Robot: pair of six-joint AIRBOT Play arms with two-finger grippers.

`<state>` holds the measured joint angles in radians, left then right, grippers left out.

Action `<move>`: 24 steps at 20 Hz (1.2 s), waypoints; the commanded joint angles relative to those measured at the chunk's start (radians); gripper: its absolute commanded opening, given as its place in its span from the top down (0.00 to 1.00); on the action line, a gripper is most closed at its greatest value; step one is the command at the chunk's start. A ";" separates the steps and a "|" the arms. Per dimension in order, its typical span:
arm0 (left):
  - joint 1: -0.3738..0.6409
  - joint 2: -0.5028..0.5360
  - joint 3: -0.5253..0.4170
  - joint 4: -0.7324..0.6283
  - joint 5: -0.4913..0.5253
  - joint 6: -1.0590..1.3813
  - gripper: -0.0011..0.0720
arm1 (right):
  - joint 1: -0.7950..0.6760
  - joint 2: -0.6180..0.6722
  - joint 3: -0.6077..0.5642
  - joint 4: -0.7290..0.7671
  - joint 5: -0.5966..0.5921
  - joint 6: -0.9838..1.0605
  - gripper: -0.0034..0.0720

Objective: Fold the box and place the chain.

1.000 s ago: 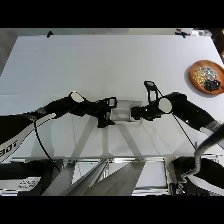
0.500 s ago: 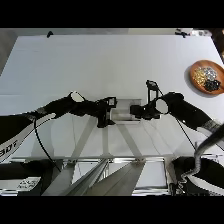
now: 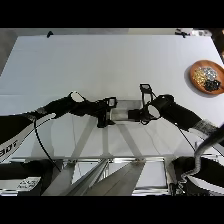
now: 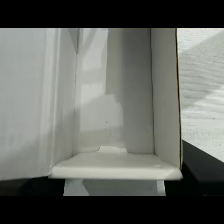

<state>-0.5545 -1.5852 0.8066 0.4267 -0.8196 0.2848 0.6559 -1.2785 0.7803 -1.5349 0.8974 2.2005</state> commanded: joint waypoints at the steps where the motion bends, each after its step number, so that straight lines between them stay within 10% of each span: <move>1: 0.000 0.000 0.000 0.000 0.000 0.000 0.61 | 0.011 -0.022 0.042 -0.058 0.004 0.002 0.73; 10: 0.000 0.000 0.000 0.000 0.000 0.000 0.61 | 0.016 -0.108 0.069 -0.084 0.119 -0.010 0.72; 13: 0.000 0.000 0.000 0.000 0.000 0.000 0.61 | 0.022 -0.108 0.079 -0.092 0.093 -0.010 0.95; 16: 0.000 0.000 0.000 0.000 0.000 0.000 0.61 | 0.022 -0.108 0.084 -0.093 0.080 -0.010 0.95; 19: -0.001 0.000 0.000 0.000 0.000 0.000 0.61 | 0.022 -0.108 0.085 -0.065 0.055 -0.055 0.66; 24: 0.000 0.000 0.000 0.000 0.000 0.000 0.61 | 0.022 -0.109 0.086 -0.053 0.035 -0.061 0.68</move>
<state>-0.5545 -1.5856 0.8062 0.4271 -0.8200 0.2848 0.6769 -1.3865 0.8650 -1.6001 0.9524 2.1479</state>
